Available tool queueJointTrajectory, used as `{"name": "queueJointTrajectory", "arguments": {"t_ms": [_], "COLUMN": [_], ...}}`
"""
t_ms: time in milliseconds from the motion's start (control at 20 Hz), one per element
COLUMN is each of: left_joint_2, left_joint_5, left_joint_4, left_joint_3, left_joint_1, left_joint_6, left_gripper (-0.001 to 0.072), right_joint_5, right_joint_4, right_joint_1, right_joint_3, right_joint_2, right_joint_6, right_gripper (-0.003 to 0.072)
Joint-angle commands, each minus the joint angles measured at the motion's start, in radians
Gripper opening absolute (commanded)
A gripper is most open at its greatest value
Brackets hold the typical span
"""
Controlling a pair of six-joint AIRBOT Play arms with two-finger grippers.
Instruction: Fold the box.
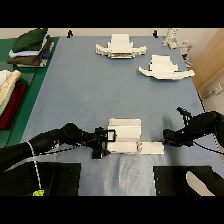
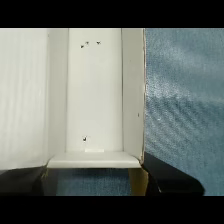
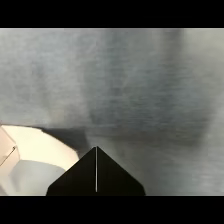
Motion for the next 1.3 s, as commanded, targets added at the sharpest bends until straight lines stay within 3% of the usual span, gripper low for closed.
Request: {"name": "queueJointTrajectory", "arguments": {"t_ms": [0,150,650,750,900,1050,1150,1250], "left_joint_2": [0.0,0.0,0.0,0.0,0.0,0.0,0.0,0.0], "left_joint_5": [0.001,0.001,0.001,0.001,0.001,0.001,0.001,0.0], "left_joint_4": [0.0,0.0,0.0,0.0,0.0,0.0,0.0,0.0], "left_joint_3": [0.0,0.0,0.0,0.0,0.0,0.0,0.0,0.0], "left_joint_1": [0.0,0.0,0.0,0.0,0.001,0.0,0.0,0.0], "left_joint_6": [0.0,0.0,0.0,0.0,0.0,0.0,0.0,0.0], "left_gripper": [0.0409,0.0409,0.0409,0.0409,0.0409,0.0409,0.0409,0.0409], "right_joint_5": [-0.024,-0.042,-0.013,-0.006,-0.007,-0.01,-0.01,0.0], "right_joint_4": [0.144,0.236,0.359,0.377,0.381,0.384,0.395,0.41], "right_joint_1": [-0.029,-0.029,0.034,0.082,0.13,0.156,0.17,0.198], "right_joint_3": [-0.038,-0.085,-0.087,-0.081,-0.038,0.005,0.014,0.014], "right_joint_2": [-0.023,-0.019,0.029,0.029,0.029,0.029,0.029,0.029], "right_joint_6": [-0.093,-0.138,-0.16,-0.161,-0.16,-0.156,-0.148,-0.148], "right_gripper": [0.0001,0.0001,0.0005,0.0172,0.0206,0.0339,0.0351,0.0525]}}
